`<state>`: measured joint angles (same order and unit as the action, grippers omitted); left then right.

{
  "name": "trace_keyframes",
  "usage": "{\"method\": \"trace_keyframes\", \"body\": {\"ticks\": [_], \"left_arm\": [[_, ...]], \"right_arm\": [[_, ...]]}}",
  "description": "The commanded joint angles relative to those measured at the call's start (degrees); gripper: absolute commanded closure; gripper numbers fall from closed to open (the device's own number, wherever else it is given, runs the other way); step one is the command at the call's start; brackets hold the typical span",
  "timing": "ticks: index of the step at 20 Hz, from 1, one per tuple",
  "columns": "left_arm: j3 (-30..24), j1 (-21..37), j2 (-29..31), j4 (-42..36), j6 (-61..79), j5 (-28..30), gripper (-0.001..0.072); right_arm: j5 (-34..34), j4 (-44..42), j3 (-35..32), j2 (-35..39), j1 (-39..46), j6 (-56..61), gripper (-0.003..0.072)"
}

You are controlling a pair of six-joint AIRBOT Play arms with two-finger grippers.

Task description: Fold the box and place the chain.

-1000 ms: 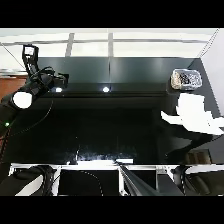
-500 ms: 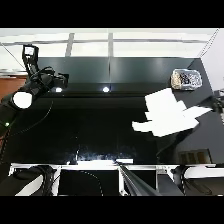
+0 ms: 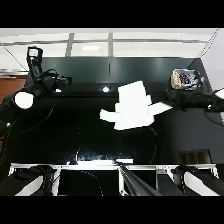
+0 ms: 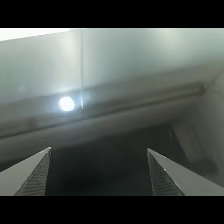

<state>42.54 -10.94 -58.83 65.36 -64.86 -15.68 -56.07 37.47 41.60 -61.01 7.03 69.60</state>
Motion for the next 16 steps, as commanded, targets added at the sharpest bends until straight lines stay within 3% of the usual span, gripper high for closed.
{"method": "trace_keyframes", "body": {"ticks": [1,4,6,8,12,15,16], "left_arm": [[0.02,-1.46,-0.09,-0.09,0.02,-4.63,0.0007],[0.02,-2.27,-0.13,-0.5,-2.84,-11.76,0.0007],[0.02,-1.68,-0.9,-1.2,-13.86,-19.82,0.0006],[0.02,-1.16,-2.93,-7.23,-13.77,-28.02,0.0006],[0.0,0.02,-11.5,-32.81,8.87,-40.02,0.0004],[0.07,3.76,-21.2,-55.49,25.51,-49.18,0.0004],[0.46,4.28,-24.65,-59.45,28.83,-52.98,0.0002]], "right_arm": [[17.42,-1.03,-8.76,12.2,-13.75,-6.64,0.0671],[21.4,1.03,-12.79,19.28,-17.84,-7.93,0.0671],[18.97,1.38,-13.81,20.44,-17.84,-7.93,0.0671],[16.24,1.38,-13.86,20.44,-17.86,-7.93,0.0671],[15.32,3.02,-13.86,20.44,-17.81,-7.85,0.0671],[14.67,2.56,-13.86,20.44,-17.84,-7.74,0.0671],[14.53,2.51,-13.86,20.44,-17.84,-7.74,0.0671]]}}
